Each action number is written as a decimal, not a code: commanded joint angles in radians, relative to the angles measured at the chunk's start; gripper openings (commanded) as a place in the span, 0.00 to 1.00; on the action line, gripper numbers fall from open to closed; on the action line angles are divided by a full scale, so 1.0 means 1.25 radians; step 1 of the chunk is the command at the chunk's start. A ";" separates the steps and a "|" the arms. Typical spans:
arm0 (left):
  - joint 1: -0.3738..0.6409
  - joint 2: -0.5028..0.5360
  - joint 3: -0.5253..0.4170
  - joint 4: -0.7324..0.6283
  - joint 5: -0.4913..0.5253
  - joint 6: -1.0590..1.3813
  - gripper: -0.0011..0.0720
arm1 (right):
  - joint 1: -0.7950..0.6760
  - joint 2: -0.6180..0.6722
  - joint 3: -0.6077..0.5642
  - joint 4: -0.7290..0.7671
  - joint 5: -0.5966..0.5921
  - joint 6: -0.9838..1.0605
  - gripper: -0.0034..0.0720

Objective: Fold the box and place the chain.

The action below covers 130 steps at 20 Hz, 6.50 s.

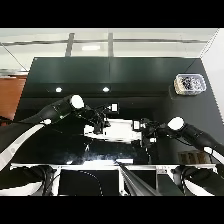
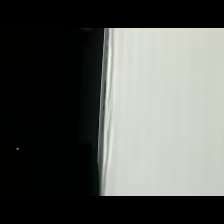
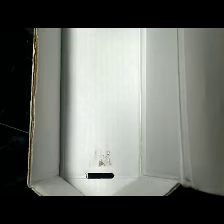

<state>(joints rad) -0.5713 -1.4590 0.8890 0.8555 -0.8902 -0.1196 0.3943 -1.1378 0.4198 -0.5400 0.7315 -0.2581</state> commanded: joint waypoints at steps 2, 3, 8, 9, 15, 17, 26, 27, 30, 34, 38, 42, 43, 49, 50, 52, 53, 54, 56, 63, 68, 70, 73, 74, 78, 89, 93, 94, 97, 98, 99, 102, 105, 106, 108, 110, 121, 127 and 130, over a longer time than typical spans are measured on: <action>0.000 0.000 0.000 0.000 -0.001 0.000 0.06 | 0.001 -0.002 0.000 0.001 -0.007 -0.001 0.99; 0.000 0.000 0.000 0.000 0.000 0.000 0.06 | 0.002 -0.002 0.000 0.001 -0.009 -0.001 0.99; 0.000 0.000 0.000 0.000 -0.001 0.000 0.06 | 0.028 -0.004 0.000 -0.026 -0.031 0.018 0.99; 0.000 0.000 0.000 0.000 -0.001 0.000 0.06 | 0.028 -0.004 0.000 -0.026 -0.031 0.018 0.99; 0.000 0.000 0.000 0.000 -0.001 0.000 0.06 | 0.028 -0.004 0.000 -0.027 -0.030 0.018 0.91; 0.000 0.000 0.000 0.000 -0.002 -0.005 0.06 | 0.028 -0.004 0.000 -0.027 -0.030 0.018 0.69; 0.011 0.089 0.001 0.024 -0.058 -0.075 0.82 | 0.027 -0.004 0.000 -0.032 -0.031 0.015 0.69; 0.014 0.115 0.001 0.063 -0.078 -0.114 0.82 | 0.027 -0.004 0.000 -0.033 -0.031 0.014 0.69; 0.016 0.186 0.000 0.245 -0.153 -0.284 0.81 | 0.027 -0.004 0.000 -0.032 -0.034 0.014 0.69; 0.023 0.238 0.000 0.392 -0.312 -0.472 0.05 | 0.027 -0.004 0.000 -0.032 -0.035 0.011 0.59; 0.023 0.277 -0.035 0.266 -0.360 -0.582 0.05 | 0.027 -0.004 0.000 -0.032 -0.035 0.012 0.59; 0.021 0.286 -0.120 -0.153 -0.236 -0.487 0.05 | 0.027 -0.004 0.000 -0.031 -0.035 0.012 0.59; 0.021 0.285 -0.139 -0.219 -0.161 -0.454 0.05 | 0.027 -0.004 0.000 -0.031 -0.035 0.012 0.59; 0.021 0.211 -0.167 -0.367 0.292 -0.385 0.06 | 0.027 -0.004 0.000 -0.030 -0.035 0.012 0.59; 0.021 0.190 -0.167 -0.362 0.296 -0.384 0.06 | 0.027 -0.004 0.000 -0.029 -0.035 0.012 0.59; 0.021 0.151 -0.167 -0.344 0.279 -0.385 0.06 | 0.027 -0.004 0.000 -0.030 -0.035 0.012 0.59; 0.021 0.137 -0.167 -0.337 0.264 -0.385 0.06 | 0.027 -0.004 0.000 -0.030 -0.035 0.012 0.59; 0.021 0.123 -0.167 -0.334 0.246 -0.385 0.05 | 0.027 -0.004 0.000 -0.029 -0.035 0.012 0.59; 0.021 0.099 -0.167 -0.330 0.210 -0.385 0.05 | 0.027 -0.004 0.000 -0.030 -0.035 0.012 0.59; 0.023 0.097 -0.167 -0.284 0.187 -0.394 0.05 | 0.027 -0.004 0.000 -0.029 -0.035 0.012 0.59; 0.060 0.265 -0.165 -0.076 0.138 -0.492 0.05 | 0.027 -0.004 0.000 -0.029 -0.035 0.012 0.59; 0.096 0.348 -0.176 0.032 0.051 -0.540 0.05 | 0.027 -0.004 0.000 -0.030 -0.035 0.012 0.59; 0.164 0.466 -0.242 0.018 -0.028 -0.458 0.06 | 0.027 -0.004 0.000 -0.030 -0.035 0.012 0.59; 0.179 0.494 -0.269 0.014 -0.036 -0.418 0.06 | 0.027 -0.004 0.000 -0.029 -0.035 0.012 0.59; 0.164 0.500 -0.331 0.030 0.024 -0.078 0.99 | 0.027 -0.004 0.000 -0.030 -0.034 0.012 0.59; -0.022 0.331 -0.329 -0.007 0.194 0.051 0.97 | 0.027 -0.004 0.000 -0.029 -0.034 0.012 0.59; -0.036 0.313 -0.329 -0.080 0.228 0.052 0.97 | 0.027 -0.004 0.000 -0.029 -0.034 0.012 0.59; -0.036 0.313 -0.329 -0.088 0.241 0.052 0.96 | 0.027 -0.004 0.000 -0.029 -0.034 0.012 0.59; -0.037 0.313 -0.327 -0.091 0.221 0.052 0.61 | 0.027 -0.004 0.000 -0.029 -0.034 0.012 0.59; -0.037 0.313 -0.327 -0.091 0.208 0.051 0.56 | 0.027 -0.004 0.000 -0.029 -0.034 0.012 0.59; -0.037 0.313 -0.327 -0.093 0.196 0.051 0.55 | 0.027 -0.004 0.000 -0.029 -0.034 0.012 0.59; -0.037 0.313 -0.327 -0.127 0.181 0.051 0.47 | 0.027 -0.004 0.000 -0.029 -0.034 0.012 0.59; -0.037 0.308 -0.327 -0.192 0.208 0.051 0.36 | 0.027 -0.004 0.000 -0.029 -0.034 0.012 0.59; -0.037 0.306 -0.327 -0.215 0.207 0.051 0.34 | 0.027 -0.004 0.000 -0.029 -0.034 0.012 0.59; -0.037 0.298 -0.327 -0.254 0.207 0.051 0.34 | 0.027 -0.004 0.000 -0.029 -0.034 0.012 0.59; -0.037 0.283 -0.327 -0.284 0.208 0.052 0.34 | 0.027 -0.004 0.000 -0.029 -0.034 0.012 0.59; -0.037 0.240 -0.327 -0.347 0.240 0.055 0.48 | 0.027 -0.004 0.000 -0.029 -0.035 0.012 0.59; -0.037 0.240 -0.327 -0.346 0.230 0.055 0.66 | 0.027 -0.004 0.000 -0.030 -0.035 0.012 0.59; -0.037 0.240 -0.327 -0.335 0.227 0.055 0.66 | 0.027 -0.004 0.000 -0.029 -0.035 0.012 0.59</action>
<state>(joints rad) -0.6167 -1.1584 0.4789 0.4271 -0.6022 -0.0521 0.4286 -1.1416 0.4198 -0.5766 0.6872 -0.2432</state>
